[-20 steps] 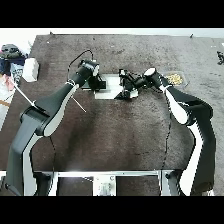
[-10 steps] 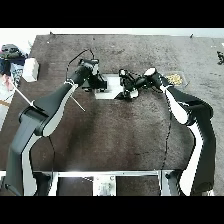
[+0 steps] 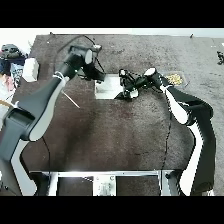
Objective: Fold the box and place the chain.
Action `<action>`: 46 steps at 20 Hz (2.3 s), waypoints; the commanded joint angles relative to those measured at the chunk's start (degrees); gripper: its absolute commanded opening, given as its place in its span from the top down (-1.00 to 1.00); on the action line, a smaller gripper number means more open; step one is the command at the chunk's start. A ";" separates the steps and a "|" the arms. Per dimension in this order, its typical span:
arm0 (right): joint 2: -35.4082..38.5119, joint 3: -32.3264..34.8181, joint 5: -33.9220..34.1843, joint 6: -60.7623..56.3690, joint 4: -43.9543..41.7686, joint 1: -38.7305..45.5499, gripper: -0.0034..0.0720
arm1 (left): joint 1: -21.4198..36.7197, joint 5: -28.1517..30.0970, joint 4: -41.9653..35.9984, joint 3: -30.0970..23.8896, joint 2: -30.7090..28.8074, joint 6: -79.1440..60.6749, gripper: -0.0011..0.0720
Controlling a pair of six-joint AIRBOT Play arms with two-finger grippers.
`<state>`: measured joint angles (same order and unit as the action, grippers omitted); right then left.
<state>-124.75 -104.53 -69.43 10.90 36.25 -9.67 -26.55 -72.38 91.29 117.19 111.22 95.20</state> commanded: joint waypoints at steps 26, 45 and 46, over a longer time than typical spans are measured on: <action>-0.02 -0.02 -0.02 -0.02 -0.04 -0.02 -0.44 | 22.84 -2.93 -62.58 -14.99 8.61 -100.10 -0.58; -0.02 -0.02 -0.02 -0.02 -0.04 -0.02 -0.44 | 22.51 -7.04 -64.74 -15.34 12.07 -115.27 -1.00; -0.02 -0.02 -0.02 -0.02 -0.04 -0.02 -0.44 | 22.21 -6.95 -64.70 -15.43 12.26 -115.30 -1.00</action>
<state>-124.75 -104.53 -69.45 10.90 36.23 -9.65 -3.99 -79.35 27.00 101.82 123.11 -19.09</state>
